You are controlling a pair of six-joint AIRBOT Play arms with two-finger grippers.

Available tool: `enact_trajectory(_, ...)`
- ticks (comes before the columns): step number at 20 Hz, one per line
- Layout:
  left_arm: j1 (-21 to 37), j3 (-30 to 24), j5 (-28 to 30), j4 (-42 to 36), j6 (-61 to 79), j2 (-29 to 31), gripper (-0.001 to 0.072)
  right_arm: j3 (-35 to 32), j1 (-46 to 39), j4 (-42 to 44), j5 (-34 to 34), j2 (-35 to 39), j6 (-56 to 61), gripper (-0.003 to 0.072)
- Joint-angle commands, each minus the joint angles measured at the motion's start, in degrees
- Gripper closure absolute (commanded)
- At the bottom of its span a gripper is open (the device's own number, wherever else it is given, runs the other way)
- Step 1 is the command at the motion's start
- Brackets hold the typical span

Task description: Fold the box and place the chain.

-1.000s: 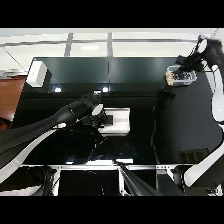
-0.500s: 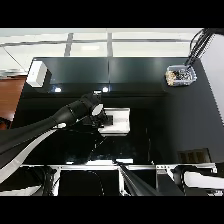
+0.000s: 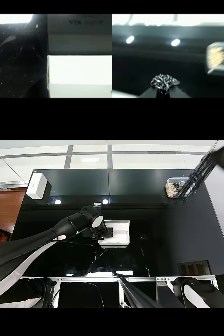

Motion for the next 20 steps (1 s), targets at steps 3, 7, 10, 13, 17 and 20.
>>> enact_trajectory(3, -0.02, 0.02, 0.13, 0.02, 0.0, -0.04, 0.0686, -14.21, 11.43, 7.89, 8.63, 6.34, 0.2, 0.0671)
enact_trajectory(7, -0.04, 0.02, 0.15, 0.02, 0.0, -0.04, 0.0686, -22.69, 18.47, 17.81, -3.23, 5.86, 0.2, 0.0672)
enact_trajectory(10, -0.02, 0.02, 0.37, 0.02, 0.0, -0.04, 0.0686, -26.8, 24.33, 21.14, -12.66, 3.5, 0.11, 0.0672)
enact_trajectory(13, -0.04, 0.02, 0.33, 0.02, 0.0, -0.04, 0.0686, -28.3, 28.65, 20.72, -18.51, -1.22, 0.07, 0.0671)
enact_trajectory(17, -0.04, 0.02, 0.33, 0.0, 0.0, -0.04, 0.0686, -28.3, 29.42, 18.99, -19.89, -6.84, -0.5, 0.0672)
enact_trajectory(20, -0.04, 0.02, 0.33, 0.0, -0.02, -0.04, 0.0686, -29.0, 29.42, 16.33, -18.88, -9.64, -0.48, 0.0671)
